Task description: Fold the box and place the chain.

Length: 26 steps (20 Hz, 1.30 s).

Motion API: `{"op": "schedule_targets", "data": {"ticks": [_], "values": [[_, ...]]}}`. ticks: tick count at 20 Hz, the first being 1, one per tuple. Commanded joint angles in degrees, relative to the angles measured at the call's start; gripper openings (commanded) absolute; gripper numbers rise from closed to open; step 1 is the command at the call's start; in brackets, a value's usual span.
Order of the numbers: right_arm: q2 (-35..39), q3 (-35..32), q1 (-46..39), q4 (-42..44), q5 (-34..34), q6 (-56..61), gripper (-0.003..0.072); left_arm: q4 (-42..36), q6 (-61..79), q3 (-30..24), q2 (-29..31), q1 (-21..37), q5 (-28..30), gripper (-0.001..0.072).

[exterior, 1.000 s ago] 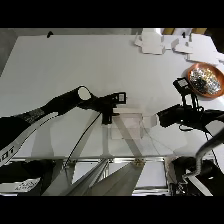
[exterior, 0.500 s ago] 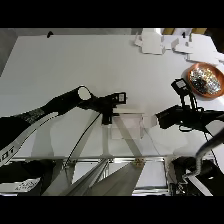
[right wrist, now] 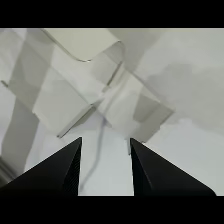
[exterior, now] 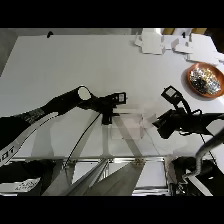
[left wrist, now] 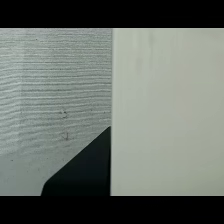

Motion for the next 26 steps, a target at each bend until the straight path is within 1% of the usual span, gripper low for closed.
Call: {"op": "schedule_targets", "data": {"ticks": [1,8,9,11,12,14,15,17,21,24,26], "values": [[0.0,-0.2,0.1,4.4,2.4,-12.7,0.0268,0.0,0.0,0.0,0.0,0.0,0.0,0.0013],[0.0,-6.9,0.1,9.8,0.8,-25.4,0.0265,0.0,0.0,0.0,0.0,0.0,0.0,0.0013],[0.0,-8.4,0.8,10.1,-1.0,-27.6,0.0265,0.0,0.0,0.0,0.0,0.0,0.0,0.0013],[0.0,-11.3,4.4,8.0,-6.2,-34.5,0.0277,0.0,0.0,0.0,0.0,0.0,0.0,0.0013],[0.0,-12.1,6.9,5.8,-8.5,-37.3,0.0348,0.0,0.0,0.0,0.0,0.0,0.0,0.0013],[0.0,-13.6,12.6,0.8,-14.5,-39.3,0.0659,0.0,0.0,0.0,0.0,0.0,0.0,0.0013],[0.0,-14.5,15.0,-0.5,-17.9,-39.3,0.0693,0.0,0.0,0.0,0.0,0.0,0.0,0.0013],[0.0,-16.4,18.0,-1.3,-23.1,-38.9,0.0694,0.0,0.0,0.0,0.1,0.0,0.0,0.0013],[-1.0,-20.7,22.7,-1.3,-28.9,-38.6,0.0693,0.0,0.0,0.0,0.1,0.0,0.0,0.0013],[-2.9,-21.4,24.3,-1.6,-34.5,-34.6,0.069,0.0,0.0,0.0,0.1,0.0,0.0,0.0013],[-4.3,-21.4,24.3,-2.3,-38.5,-34.2,0.069,0.0,0.0,0.0,0.1,0.0,0.0,0.0013]]}}
